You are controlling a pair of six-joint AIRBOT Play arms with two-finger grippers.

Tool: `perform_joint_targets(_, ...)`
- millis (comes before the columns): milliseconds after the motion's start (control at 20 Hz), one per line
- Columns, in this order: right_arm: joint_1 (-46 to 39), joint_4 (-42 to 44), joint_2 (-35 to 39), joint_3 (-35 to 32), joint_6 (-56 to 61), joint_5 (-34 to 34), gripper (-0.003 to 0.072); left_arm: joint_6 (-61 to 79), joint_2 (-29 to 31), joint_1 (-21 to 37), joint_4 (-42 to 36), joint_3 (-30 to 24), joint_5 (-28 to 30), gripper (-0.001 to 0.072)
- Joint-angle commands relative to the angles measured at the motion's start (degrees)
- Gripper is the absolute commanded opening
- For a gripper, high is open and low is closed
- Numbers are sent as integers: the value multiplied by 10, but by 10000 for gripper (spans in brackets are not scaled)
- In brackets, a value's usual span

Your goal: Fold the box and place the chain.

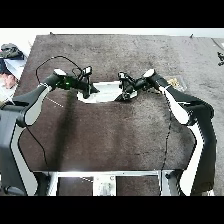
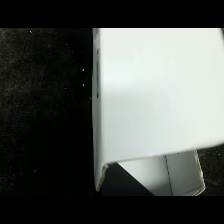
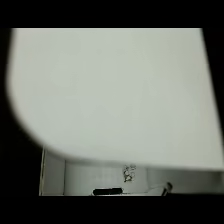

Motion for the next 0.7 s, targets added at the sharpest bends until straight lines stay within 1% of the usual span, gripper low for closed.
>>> perform_joint_targets(0, 0, 0, 0, 0, 0, -3, 165, 0, 0, 1, 0, 0, 0, 12)
perform_joint_targets(500, 0, 0, 0, 0, 0, -3, 165, 0, 0, 1, 0, 0, 0, 12)
perform_joint_targets(650, 0, 0, 0, 0, 0, -4, 165, 0, 0, -1, -19, 0, 0, 12)
